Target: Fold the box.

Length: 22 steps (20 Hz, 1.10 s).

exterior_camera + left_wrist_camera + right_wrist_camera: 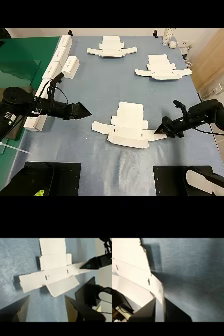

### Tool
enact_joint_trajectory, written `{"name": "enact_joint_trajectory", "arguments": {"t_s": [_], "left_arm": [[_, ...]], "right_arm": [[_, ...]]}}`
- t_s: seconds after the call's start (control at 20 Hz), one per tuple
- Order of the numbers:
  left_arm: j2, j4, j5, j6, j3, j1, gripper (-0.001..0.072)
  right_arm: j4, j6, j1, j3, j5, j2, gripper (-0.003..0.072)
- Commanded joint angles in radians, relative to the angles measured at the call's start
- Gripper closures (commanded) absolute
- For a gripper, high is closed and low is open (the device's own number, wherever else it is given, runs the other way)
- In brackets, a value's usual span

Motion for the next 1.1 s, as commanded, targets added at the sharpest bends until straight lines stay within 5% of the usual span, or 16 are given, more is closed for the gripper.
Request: {"name": "enact_joint_trajectory", "arguments": {"t_s": [0.0, 0.05, 0.2, 0.4, 0.45, 0.5, 0.55, 1.05], "left_arm": [[-0.037, -0.001, -0.034, -0.001, 0.0, 0.0, 0.0021], [-0.058, -0.008, -0.035, -0.001, 0.0, 0.0, 0.0021], [-0.134, -0.015, -0.026, 0.003, 0.018, 0.0, 0.0021], [-0.251, -0.016, -0.026, 0.071, 0.059, -0.001, 0.0023], [-0.287, -0.016, -0.025, 0.088, 0.07, 0.0, 0.0081], [-0.322, -0.02, -0.025, 0.111, 0.082, -0.001, 0.0269], [-0.357, -0.04, -0.024, 0.146, 0.093, 0.0, 0.0329], [-0.753, -0.154, -0.057, 0.263, 0.322, -0.097, 0.033]], "right_arm": [[0.047, -0.065, 0.061, 0.015, 0.056, -0.06, 0.0614], [0.058, -0.086, 0.083, 0.015, 0.076, -0.06, 0.0684], [0.078, -0.181, 0.155, 0.002, 0.089, -0.03, 0.0685], [0.071, -0.203, 0.283, -0.098, 0.262, 0.157, 0.0685], [0.066, -0.201, 0.314, -0.112, 0.293, 0.199, 0.0685], [0.066, -0.2, 0.338, -0.119, 0.312, 0.233, 0.0685], [0.066, -0.198, 0.357, -0.119, 0.318, 0.256, 0.0685], [0.066, -0.164, 0.387, -0.119, 0.312, 0.283, 0.0685]]}}
